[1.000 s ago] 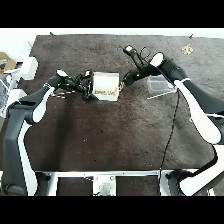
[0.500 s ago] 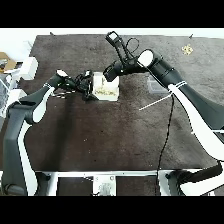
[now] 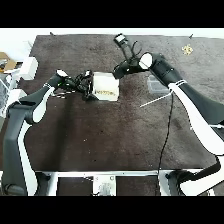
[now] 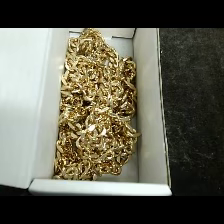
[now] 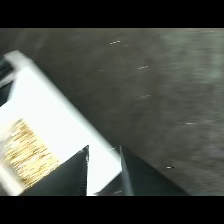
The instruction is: Fold the box and place the chain.
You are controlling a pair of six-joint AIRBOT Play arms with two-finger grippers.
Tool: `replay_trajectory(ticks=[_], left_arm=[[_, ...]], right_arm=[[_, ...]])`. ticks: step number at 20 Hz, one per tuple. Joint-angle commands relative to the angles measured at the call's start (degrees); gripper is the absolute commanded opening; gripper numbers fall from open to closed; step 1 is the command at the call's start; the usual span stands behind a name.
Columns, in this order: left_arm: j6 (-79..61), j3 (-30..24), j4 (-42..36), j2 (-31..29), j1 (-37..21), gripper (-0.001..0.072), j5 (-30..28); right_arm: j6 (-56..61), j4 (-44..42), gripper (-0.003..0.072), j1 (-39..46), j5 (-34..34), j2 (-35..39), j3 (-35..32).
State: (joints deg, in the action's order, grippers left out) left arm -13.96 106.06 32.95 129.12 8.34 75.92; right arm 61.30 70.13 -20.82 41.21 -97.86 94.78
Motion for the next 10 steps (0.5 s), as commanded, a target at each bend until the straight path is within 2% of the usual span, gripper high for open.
replay_trajectory(ticks=[1,5,10], left_arm=[[0.0,0.0,0.0,0.0,0.02,0.0411,-0.02],[-0.02,0.0,0.0,0.0,0.02,0.0411,-0.02],[-0.02,0.0,0.02,0.0,0.02,0.0411,-0.02]], right_arm=[[-7.74,-11.39,0.0185,5.95,-1.51,-1.03,0.09],[-21.57,-27.58,0.0185,10.73,2.21,-5.33,0.11],[-41.64,-42.49,0.0188,13.2,14.34,-12.17,0.15]])
